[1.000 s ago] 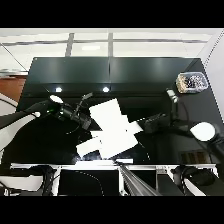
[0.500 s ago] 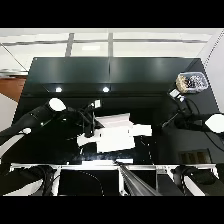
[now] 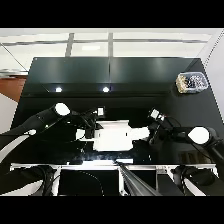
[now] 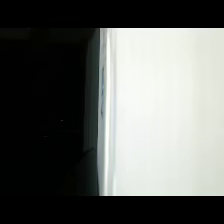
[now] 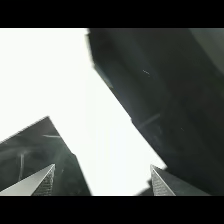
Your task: Fold the box and place the chain.
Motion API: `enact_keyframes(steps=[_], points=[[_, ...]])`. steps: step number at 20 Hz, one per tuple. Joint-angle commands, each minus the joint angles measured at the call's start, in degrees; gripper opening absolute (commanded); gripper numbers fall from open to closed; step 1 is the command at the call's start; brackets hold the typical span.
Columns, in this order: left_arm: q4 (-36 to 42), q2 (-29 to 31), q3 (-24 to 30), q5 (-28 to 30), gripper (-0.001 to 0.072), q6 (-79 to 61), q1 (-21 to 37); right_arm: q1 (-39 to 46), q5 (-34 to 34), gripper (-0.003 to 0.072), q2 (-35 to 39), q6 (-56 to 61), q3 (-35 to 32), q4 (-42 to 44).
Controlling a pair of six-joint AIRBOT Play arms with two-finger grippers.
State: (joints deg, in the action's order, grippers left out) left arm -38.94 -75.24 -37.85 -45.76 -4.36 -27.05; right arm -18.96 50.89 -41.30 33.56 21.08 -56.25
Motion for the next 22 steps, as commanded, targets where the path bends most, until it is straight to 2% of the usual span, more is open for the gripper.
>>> enact_keyframes(steps=[1,5,11,16,22], points=[[-0.96,-0.2,0.7,3.3,0.0028,-0.42,-0.07,-6.12,-4.63,0.0708,-0.07,-1.55,-1.36,1.57],[-0.85,-0.2,0.68,3.3,0.0028,-0.39,-0.04,-11.67,-8.9,0.0708,-0.11,-7.02,-3.65,1.62],[-0.63,-0.2,0.68,3.04,0.0029,-0.37,-0.04,-16.22,-10.56,0.0708,-2.23,-13.92,-4.7,0.13],[-0.63,-0.2,0.68,3.06,0.003,-0.37,-0.04,-18.95,-19.98,0.0708,-5.81,-13.94,-4.68,-0.79],[-0.63,-0.2,0.68,3.06,0.003,-0.37,-0.04,-25.05,-26.8,0.0708,-8.61,-12.79,-4.48,-0.57]])
